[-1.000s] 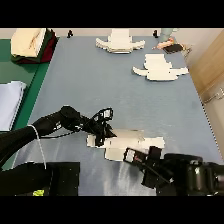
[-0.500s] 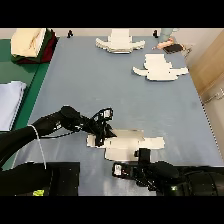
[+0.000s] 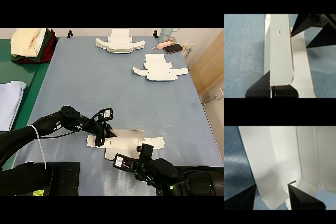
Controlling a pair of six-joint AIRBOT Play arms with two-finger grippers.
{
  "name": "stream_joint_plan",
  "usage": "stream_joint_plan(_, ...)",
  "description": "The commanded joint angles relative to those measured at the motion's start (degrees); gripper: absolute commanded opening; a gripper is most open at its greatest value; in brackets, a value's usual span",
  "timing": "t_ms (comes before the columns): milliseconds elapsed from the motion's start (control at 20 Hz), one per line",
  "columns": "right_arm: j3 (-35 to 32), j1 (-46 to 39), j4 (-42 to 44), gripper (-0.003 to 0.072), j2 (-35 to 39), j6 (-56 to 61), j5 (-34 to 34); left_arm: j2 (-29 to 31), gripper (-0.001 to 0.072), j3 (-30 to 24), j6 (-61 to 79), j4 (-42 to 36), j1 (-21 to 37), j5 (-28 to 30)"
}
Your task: Fold the box.
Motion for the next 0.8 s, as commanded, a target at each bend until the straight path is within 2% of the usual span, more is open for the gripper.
stream_joint_plan(0, 0.8, -0.2, -1.7, 0.0594, 0.0, 4.4, 2.5, 0.0, 0.0018, 0.0, 0.0, 0.0, 0.0, 0.0)
stream_joint_plan(350, 5.0, -0.2, -2.4, 0.0594, 0.3, 12.4, 7.1, 0.0, 0.0018, 0.0, 0.0, 0.0, 0.0, 0.0)
stream_joint_plan(500, 5.1, -0.2, -3.1, 0.0712, 0.3, 21.1, 10.9, 0.0, 0.0018, 0.0, 0.0, 0.0, 0.0, 0.0)
stream_joint_plan(750, 5.2, -0.2, -5.6, 0.0720, 0.9, 25.8, 15.8, 0.0, 0.0018, 0.0, 0.0, 0.0, 0.0, 0.0)
